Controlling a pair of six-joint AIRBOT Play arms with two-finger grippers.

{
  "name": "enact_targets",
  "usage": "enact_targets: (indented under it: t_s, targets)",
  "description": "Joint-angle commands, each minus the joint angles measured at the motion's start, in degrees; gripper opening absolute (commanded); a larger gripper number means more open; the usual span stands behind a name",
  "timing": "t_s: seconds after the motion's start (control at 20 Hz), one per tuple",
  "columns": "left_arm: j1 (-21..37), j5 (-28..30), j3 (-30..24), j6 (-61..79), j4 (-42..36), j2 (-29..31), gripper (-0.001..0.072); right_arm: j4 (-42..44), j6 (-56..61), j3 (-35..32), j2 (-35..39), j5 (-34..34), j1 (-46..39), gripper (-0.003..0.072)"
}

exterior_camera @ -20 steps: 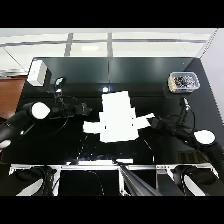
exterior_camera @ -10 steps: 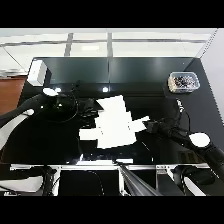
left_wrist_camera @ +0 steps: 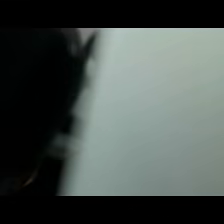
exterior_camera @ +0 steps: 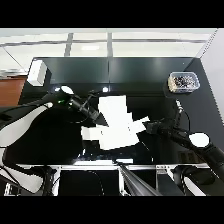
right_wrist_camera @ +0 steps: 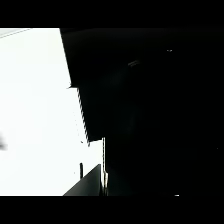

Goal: Fold the box and place the chain.

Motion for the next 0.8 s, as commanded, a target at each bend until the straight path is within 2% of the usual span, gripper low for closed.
enact_targets:
  t_s: [0.0, 0.3, 0.7, 0.75]
  targets:
    - [-2.08, -3.06, 4.22, 3.63, 6.21, -1.49, 0.0233, -0.07, 0.00, -0.04, 0.02, 0.59, 0.04, 0.0012]
    - [-0.57, -2.64, 5.27, 2.25, 6.23, -1.95, 0.0235, -0.07, 0.00, -0.04, 0.02, 1.36, 0.04, 0.0012]
    - [0.09, -4.13, 5.27, 2.05, 4.37, -5.42, 0.0233, -0.17, -0.02, -0.04, 0.02, 2.19, 0.04, 0.0013]
    - [0.20, -4.11, 5.27, 2.08, 4.37, -5.42, 0.0216, -0.17, 0.00, -0.04, 0.02, 2.19, 0.04, 0.0013]
